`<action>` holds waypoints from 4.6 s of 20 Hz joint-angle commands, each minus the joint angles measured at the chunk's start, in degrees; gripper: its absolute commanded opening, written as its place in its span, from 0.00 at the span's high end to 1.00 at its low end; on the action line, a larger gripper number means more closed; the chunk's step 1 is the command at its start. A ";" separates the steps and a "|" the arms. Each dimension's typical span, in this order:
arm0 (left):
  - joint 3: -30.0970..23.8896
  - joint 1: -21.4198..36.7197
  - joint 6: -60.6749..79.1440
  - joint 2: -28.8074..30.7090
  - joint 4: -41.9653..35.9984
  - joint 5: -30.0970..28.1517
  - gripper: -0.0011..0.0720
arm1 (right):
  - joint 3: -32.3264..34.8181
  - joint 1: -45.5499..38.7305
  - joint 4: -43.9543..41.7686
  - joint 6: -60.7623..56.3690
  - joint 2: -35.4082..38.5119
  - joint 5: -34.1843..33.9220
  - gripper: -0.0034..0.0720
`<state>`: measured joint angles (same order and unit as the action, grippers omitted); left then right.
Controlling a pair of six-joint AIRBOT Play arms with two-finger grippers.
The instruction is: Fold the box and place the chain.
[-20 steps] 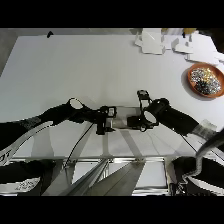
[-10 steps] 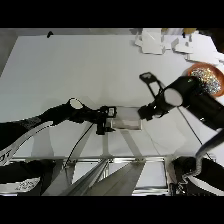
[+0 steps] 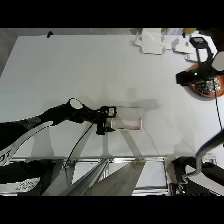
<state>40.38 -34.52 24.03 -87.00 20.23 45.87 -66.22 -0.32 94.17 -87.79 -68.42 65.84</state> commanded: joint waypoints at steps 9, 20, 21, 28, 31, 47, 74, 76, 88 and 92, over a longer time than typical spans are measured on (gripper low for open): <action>0.00 0.02 -0.02 0.04 -0.02 0.00 0.81 | -0.28 -18.36 2.05 4.66 -11.19 -22.56 0.85; -0.02 0.02 0.00 0.04 -0.02 0.02 0.81 | -0.28 -25.62 -2.51 5.18 -20.11 -23.17 0.78; -0.02 0.02 0.00 0.04 -0.02 0.00 0.81 | -0.28 -25.57 -2.95 5.20 -20.35 -22.77 0.78; 0.00 0.02 0.00 0.04 -0.02 0.00 0.81 | -0.28 -25.53 -2.69 5.16 -22.05 -20.41 0.71; -0.02 0.02 0.00 0.04 -0.02 0.00 0.81 | -0.28 -25.53 -2.69 5.16 -21.77 -20.20 0.71; 0.00 0.02 0.00 0.04 -0.02 0.00 0.81 | -0.26 -27.67 -0.90 3.19 -20.68 -16.22 0.64; -0.02 0.02 0.00 0.04 -0.02 0.00 0.81 | -0.26 -27.54 -16.61 11.52 0.35 -2.23 0.94; -0.02 0.02 0.00 0.04 -0.02 0.00 0.81 | -0.24 -25.90 -18.10 11.87 5.84 1.70 0.94; -0.02 0.02 0.00 0.04 -0.02 0.00 0.81 | -0.22 -3.85 -29.62 11.13 36.98 17.35 0.94; -0.02 0.02 0.00 0.04 -0.02 0.00 0.81 | -0.22 2.27 -35.76 11.13 41.03 20.37 0.94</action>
<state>40.38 -34.52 24.01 -87.00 20.18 45.87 -66.48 -2.28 64.03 -76.62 -30.83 83.33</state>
